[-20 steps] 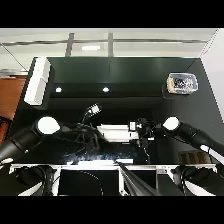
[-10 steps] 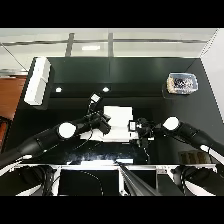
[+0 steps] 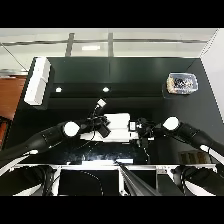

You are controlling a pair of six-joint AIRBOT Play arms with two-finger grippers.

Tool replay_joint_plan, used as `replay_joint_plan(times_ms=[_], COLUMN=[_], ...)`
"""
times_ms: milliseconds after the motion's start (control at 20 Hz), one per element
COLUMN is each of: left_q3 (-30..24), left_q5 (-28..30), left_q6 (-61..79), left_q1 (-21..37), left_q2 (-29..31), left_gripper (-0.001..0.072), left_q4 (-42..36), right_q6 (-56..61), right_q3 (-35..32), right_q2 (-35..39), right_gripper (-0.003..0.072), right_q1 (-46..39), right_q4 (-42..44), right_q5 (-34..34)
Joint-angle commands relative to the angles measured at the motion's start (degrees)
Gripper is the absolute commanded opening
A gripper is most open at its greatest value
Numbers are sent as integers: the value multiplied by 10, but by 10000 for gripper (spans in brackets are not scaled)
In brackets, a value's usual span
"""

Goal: Fold the box and place the chain.

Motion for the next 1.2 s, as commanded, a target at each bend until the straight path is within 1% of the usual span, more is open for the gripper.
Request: replay_joint_plan(times_ms=[0,150,250,400,500,550,600,650,700,800,850,900,950,1000,1150], left_q3=[30,85,111,116,113,106,93,71,41,-16,-39,-53,-56,-54,-54], left_q5=[-106,-225,-302,-405,-489,-539,-580,-590,-571,-505,-467,-436,-417,-395,-326], left_q6=[0,0,0,0,6,40,82,116,149,233,284,304,308,329,351], left_q1=[48,116,171,257,307,321,330,330,323,298,280,257,229,200,159], left_q2=[2,30,67,135,160,164,164,164,164,163,162,160,157,150,116], left_gripper=[25,24,24,24,25,29,135,459,710,710,709,709,709,708,707], left_q4=[64,108,119,119,113,115,119,119,118,118,116,99,83,84,68], right_q6=[0,0,0,0,0,0,0,0,0,0,0,0,0,0,0], right_q3=[0,0,0,0,0,0,0,0,0,0,0,0,0,0,0], right_q2=[0,0,0,0,0,0,0,0,0,0,0,0,0,0,0], right_gripper=[420,420,420,420,421,420,420,420,420,420,420,421,420,420,421], right_q1=[0,0,0,0,0,0,0,0,0,0,0,0,0,0,0], right_q4=[0,0,0,0,0,0,0,0,0,0,0,0,-1,-2,-2], right_q5=[0,0,0,0,0,0,0,0,0,0,0,1,1,1,1])
